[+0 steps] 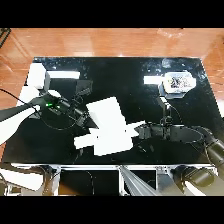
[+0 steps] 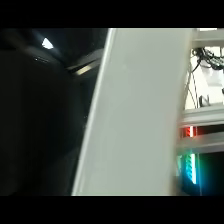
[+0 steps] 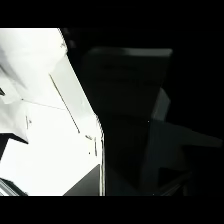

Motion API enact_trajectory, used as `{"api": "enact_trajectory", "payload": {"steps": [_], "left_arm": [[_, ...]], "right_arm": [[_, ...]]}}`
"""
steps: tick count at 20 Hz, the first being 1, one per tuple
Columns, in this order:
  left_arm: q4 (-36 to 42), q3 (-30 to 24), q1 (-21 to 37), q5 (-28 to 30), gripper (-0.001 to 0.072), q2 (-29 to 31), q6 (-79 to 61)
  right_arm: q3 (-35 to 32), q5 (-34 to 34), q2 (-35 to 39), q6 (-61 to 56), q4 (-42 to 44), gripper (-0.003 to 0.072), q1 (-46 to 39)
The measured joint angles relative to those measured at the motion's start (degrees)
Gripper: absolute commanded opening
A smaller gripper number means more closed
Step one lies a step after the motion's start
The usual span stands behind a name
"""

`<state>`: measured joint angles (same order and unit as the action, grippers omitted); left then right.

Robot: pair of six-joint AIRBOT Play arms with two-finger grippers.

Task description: Fold the box and place the chain.

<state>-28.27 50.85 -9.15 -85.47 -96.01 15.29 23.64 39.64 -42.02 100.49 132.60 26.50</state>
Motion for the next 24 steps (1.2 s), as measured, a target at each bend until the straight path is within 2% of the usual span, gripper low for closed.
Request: {"api": "enact_trajectory", "payload": {"steps": [2, 3, 4, 5, 6, 7, 8, 11, 17, 21, 24], "left_arm": [[-0.07, 0.00, -0.74, 0.28, 0.0342, 0.00, -0.85], [-0.22, 0.00, -1.14, 0.37, 0.0233, 0.00, -1.22], [-0.31, 0.02, -1.55, 0.39, 0.0085, 0.00, -1.79], [-0.46, 0.11, -1.90, 0.39, 0.0023, 0.00, -2.69], [-0.72, 0.24, -2.12, 0.35, 0.0023, 0.00, -3.43], [-1.11, 0.46, -2.32, 0.24, 0.0022, 0.00, -4.20], [-1.64, 0.79, -2.40, -0.11, 0.0021, 0.00, -4.68], [-2.89, 1.97, -2.58, -0.57, 0.0020, 0.50, -5.27], [-8.59, 4.46, -3.63, 0.20, 0.0017, 5.42, -1.49], [-12.24, 4.07, -6.14, 8.04, 0.0017, 12.92, -4.46], [-13.99, 0.66, -9.09, 15.67, 0.0018, 19.76, -7.15]], "right_arm": [[0.00, 0.00, 0.00, 0.00, -0.02, 0.0024, 0.00], [0.00, 0.02, 0.00, -0.02, -0.02, 0.0024, 0.00], [0.00, 0.00, 0.00, -0.07, -0.02, 0.0024, 0.00], [0.00, 0.02, 0.00, -0.22, -0.02, 0.0024, 0.00], [0.00, 0.02, 0.00, -0.28, -0.04, 0.0054, 0.00], [0.00, 0.02, 0.00, -0.72, -0.02, 0.0390, 0.00], [0.00, 0.00, 0.02, -0.96, -0.02, 0.0691, -0.11], [1.27, 2.62, 0.09, -2.21, -1.11, 0.0690, -2.62], [10.99, 21.35, 5.25, -3.67, -8.00, 0.0689, -14.91], [13.42, 28.81, 12.55, -7.02, -13.81, 0.0690, -17.99], [13.86, 30.21, 15.37, -8.35, -21.75, 0.0690, -18.71]]}}
